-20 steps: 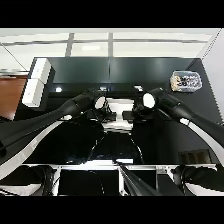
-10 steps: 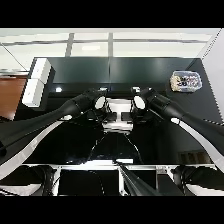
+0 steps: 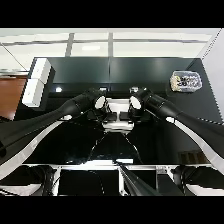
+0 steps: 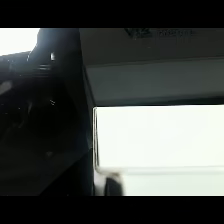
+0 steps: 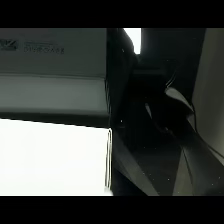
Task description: Fold the box and place the chain.
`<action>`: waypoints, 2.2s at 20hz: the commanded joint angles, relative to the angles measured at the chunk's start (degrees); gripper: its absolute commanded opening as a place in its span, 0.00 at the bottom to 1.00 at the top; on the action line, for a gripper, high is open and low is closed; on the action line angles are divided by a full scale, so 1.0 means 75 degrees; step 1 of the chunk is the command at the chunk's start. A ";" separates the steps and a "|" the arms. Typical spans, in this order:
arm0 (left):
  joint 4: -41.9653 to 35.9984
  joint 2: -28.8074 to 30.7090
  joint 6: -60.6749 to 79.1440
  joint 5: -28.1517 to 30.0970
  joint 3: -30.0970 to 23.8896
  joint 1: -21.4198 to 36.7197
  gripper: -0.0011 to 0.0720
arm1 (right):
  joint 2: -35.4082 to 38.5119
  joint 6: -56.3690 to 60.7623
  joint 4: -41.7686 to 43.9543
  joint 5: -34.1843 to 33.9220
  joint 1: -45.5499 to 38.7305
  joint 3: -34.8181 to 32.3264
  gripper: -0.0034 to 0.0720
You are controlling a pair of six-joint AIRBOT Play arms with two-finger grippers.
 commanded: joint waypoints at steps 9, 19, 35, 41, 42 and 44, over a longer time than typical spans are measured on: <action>0.0012 0.0000 0.0023 0.0015 -0.0003 0.0003 0.05 | -0.0015 0.0085 0.0023 0.0003 0.0009 0.0015 0.06; 0.0012 -0.0003 0.0023 0.0023 -0.0003 0.0003 0.05 | 0.0023 0.0029 0.0006 -0.0038 -0.0038 0.0015 0.41; 0.0105 -0.0015 0.0050 0.0166 -0.0003 0.0003 0.05 | 0.3209 -0.1582 -0.2226 0.0863 -0.1521 0.0009 0.71; 0.0443 -0.0015 -0.0589 0.0154 -0.0003 0.0017 0.05 | 0.3267 -0.1740 -0.3914 -0.0714 -0.3873 -0.0612 0.71; 0.0562 -0.0015 -0.0595 0.0085 -0.0003 0.0017 0.05 | 0.3246 -0.1734 -0.3905 -0.1212 -0.4322 -0.0807 0.71; 0.0874 -0.0015 -0.0758 -0.0154 -0.0003 0.0017 0.05 | 0.3016 -0.1647 -0.3783 -0.1903 -0.5155 -0.0968 0.89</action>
